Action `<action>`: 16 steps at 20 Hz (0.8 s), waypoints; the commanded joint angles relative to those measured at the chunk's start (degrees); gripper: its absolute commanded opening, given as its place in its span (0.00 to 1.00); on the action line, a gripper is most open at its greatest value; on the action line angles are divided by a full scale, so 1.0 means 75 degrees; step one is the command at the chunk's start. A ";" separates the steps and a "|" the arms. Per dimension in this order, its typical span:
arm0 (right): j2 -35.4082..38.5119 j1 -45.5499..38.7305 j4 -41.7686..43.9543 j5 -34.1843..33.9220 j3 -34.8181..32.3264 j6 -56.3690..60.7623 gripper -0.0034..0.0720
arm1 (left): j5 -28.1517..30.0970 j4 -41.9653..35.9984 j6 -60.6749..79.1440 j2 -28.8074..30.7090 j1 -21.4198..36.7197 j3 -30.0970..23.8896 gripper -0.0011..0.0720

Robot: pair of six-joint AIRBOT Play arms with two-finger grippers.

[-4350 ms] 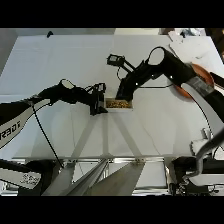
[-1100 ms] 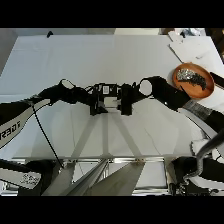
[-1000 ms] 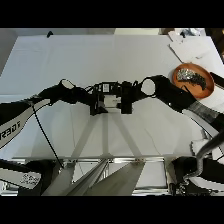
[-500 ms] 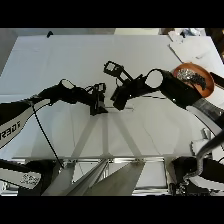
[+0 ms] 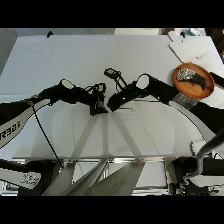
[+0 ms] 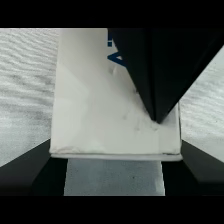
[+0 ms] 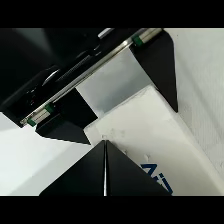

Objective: Fold the box and place the chain.

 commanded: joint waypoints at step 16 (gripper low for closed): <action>0.1644 -0.0796 -0.0731 0.0096 -0.0420 0.0434 0.06 | -0.0003 -0.0006 -0.0009 -0.0003 0.0003 0.0000 0.36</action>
